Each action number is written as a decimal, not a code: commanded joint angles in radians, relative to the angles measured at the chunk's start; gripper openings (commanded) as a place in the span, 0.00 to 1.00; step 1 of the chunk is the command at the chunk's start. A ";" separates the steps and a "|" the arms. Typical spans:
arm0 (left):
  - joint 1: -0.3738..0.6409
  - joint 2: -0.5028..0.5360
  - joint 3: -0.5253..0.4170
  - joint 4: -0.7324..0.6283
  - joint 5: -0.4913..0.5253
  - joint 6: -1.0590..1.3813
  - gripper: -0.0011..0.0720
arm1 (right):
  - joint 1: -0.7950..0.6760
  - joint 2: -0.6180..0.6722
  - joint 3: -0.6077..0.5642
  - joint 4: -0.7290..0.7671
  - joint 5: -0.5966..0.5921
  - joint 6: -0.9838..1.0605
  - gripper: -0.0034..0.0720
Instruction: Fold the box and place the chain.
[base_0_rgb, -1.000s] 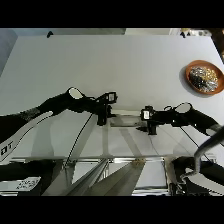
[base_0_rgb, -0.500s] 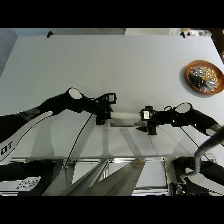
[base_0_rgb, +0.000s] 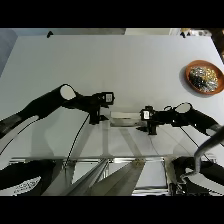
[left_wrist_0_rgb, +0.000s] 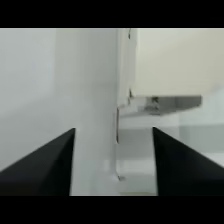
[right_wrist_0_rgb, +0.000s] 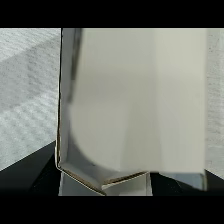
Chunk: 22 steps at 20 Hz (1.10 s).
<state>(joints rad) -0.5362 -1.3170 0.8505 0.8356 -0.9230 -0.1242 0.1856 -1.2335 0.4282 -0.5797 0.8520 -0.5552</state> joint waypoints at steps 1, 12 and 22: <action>0.000 0.135 0.001 0.126 -0.121 -0.252 0.46 | 0.000 -0.001 0.000 0.001 0.000 0.001 0.57; -0.061 0.227 -0.003 -0.103 -0.201 -0.373 0.02 | 0.000 -0.001 0.000 0.001 0.000 0.001 0.57; -0.235 0.033 -0.003 -0.130 0.437 -0.431 0.02 | 0.000 -0.001 0.000 0.001 0.000 0.001 0.57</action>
<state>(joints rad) -0.7509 -1.2419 0.8478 0.7364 -0.7998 -0.5041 0.1856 -1.2335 0.4282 -0.5793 0.8520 -0.5549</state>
